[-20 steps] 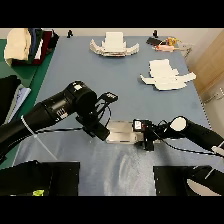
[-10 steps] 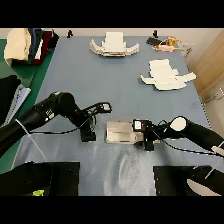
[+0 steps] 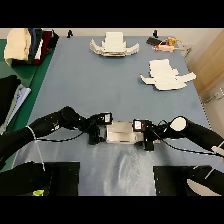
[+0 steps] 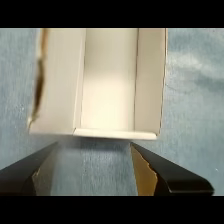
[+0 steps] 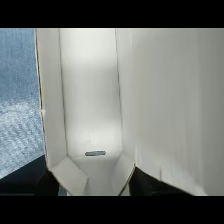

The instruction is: Fold the box.

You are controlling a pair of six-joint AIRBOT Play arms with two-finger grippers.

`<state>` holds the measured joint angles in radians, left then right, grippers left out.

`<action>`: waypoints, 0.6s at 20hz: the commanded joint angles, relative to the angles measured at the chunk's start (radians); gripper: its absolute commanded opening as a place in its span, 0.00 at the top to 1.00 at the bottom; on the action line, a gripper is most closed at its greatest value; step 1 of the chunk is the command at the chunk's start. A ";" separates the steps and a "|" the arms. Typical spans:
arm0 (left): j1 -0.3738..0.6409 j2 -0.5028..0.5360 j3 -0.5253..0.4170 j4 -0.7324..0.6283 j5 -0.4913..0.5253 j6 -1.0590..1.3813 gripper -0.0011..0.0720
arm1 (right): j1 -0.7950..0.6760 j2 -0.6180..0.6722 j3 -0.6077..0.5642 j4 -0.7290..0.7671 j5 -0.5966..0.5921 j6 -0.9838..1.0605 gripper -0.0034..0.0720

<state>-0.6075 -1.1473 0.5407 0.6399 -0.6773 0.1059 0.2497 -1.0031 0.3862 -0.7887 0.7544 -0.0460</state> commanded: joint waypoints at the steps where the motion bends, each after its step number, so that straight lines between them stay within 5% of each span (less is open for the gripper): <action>1: -0.010 -0.030 -0.011 -0.098 0.049 0.116 0.04 | 0.000 0.001 0.001 0.000 0.000 0.000 0.29; 12: 0.011 -0.028 -0.011 -0.100 0.006 0.188 0.04 | 0.000 0.001 0.001 0.000 0.000 0.000 0.29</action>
<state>-0.6106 -1.1755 0.5304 0.5293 -0.6579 0.2783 0.2497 -1.0027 0.3866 -0.7914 0.7544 -0.0471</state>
